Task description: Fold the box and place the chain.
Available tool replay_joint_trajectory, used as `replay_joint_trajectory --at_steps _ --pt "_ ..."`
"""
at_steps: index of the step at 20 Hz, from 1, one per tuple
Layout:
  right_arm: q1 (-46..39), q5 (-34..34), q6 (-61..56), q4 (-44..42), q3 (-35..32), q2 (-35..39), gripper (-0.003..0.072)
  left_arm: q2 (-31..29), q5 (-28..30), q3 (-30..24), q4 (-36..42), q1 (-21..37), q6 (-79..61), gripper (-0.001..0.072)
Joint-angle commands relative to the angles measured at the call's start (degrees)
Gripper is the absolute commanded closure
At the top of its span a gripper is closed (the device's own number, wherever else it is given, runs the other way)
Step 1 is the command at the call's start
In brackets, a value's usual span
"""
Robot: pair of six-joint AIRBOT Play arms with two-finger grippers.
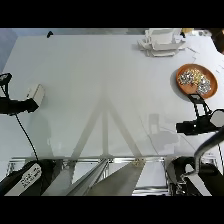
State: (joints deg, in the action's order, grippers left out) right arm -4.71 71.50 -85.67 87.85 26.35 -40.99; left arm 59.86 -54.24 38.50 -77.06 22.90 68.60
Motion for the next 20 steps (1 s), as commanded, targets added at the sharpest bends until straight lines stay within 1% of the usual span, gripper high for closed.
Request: replay_joint_trajectory --at_steps 1,2,4,5,6,7,8,13,15,16,18,20 --pt "0.0 0.0 0.0 0.0 0.0 0.0 0.0669 0.1 -2.2 -0.2 -0.2 0.0 0.0 0.0298" --pt "0.0 0.0 0.0 0.0 0.0 0.0 0.0669 0.1 -2.4 -0.2 -0.2 0.0 0.0 0.0272" --pt "0.0 0.0 0.0 0.0 0.0 0.0 0.0669 0.1 -2.8 -0.2 -0.2 0.0 0.0 0.0269" --pt "0.0 0.0 0.0 0.0 0.0 0.0 0.0669 0.0 -3.1 -0.2 -0.2 0.0 0.0 0.0245" --pt "0.0 0.0 0.0 0.0 0.0 0.0 0.0669 0.0 -3.5 -0.2 -0.2 0.0 0.0 0.0157" --pt "0.0 0.0 0.0 0.0 0.0 0.0 0.0669 0.0 -4.0 -0.2 -0.2 0.0 0.0 0.0019" --pt "0.0 0.0 0.0 0.0 0.0 0.0 0.0669 0.0 -4.4 -0.2 -0.3 0.0 0.0 0.0004" --pt "0.0 0.0 0.0 0.0 0.0 0.0 0.0669 -0.1 -5.0 -0.2 -1.9 -0.1 0.2 0.0004" --pt "0.0 0.0 0.0 0.0 0.0 0.0 0.0669 -1.8 -4.9 -0.2 -1.9 -0.1 1.6 0.0004" --pt "0.0 0.0 0.0 0.0 0.0 0.0 0.0669 -3.6 -4.8 -0.2 -1.9 -0.1 1.6 0.0004" --pt "0.0 0.0 0.0 0.0 0.0 0.0 0.0669 -9.0 -4.5 -0.2 -1.9 -0.1 1.5 0.0005" --pt "0.0 0.0 0.0 0.0 0.0 0.0 0.0669 -15.9 -4.3 -0.2 -1.9 -0.2 1.6 0.0007"
